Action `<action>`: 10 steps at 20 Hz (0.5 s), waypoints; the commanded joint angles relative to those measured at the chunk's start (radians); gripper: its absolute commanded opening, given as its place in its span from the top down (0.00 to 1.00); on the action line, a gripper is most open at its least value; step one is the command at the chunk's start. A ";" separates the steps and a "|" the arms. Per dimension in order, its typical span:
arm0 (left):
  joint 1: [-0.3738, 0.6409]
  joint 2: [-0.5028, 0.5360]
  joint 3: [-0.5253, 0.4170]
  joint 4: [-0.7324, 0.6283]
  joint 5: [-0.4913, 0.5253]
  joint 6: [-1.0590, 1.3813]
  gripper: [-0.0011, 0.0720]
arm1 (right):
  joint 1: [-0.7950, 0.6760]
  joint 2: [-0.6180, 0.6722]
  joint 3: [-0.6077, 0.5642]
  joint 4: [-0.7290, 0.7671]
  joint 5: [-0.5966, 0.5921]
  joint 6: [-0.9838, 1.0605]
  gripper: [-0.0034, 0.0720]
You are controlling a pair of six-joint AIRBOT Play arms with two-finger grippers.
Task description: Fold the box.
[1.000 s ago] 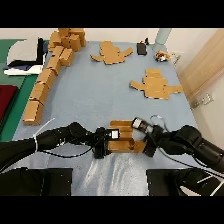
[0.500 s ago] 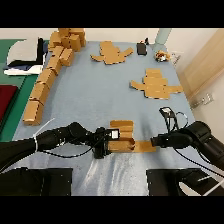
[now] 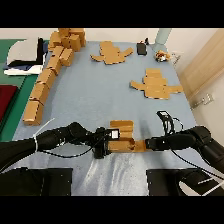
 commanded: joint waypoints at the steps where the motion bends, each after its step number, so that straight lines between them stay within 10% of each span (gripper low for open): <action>1: 0.000 0.000 0.001 0.000 0.000 0.000 0.27 | 0.000 0.020 -0.002 0.040 -0.010 -0.016 0.95; 10: 0.000 0.000 0.001 0.000 0.000 0.000 0.27 | 0.000 -0.082 -0.014 0.163 0.058 -0.157 0.95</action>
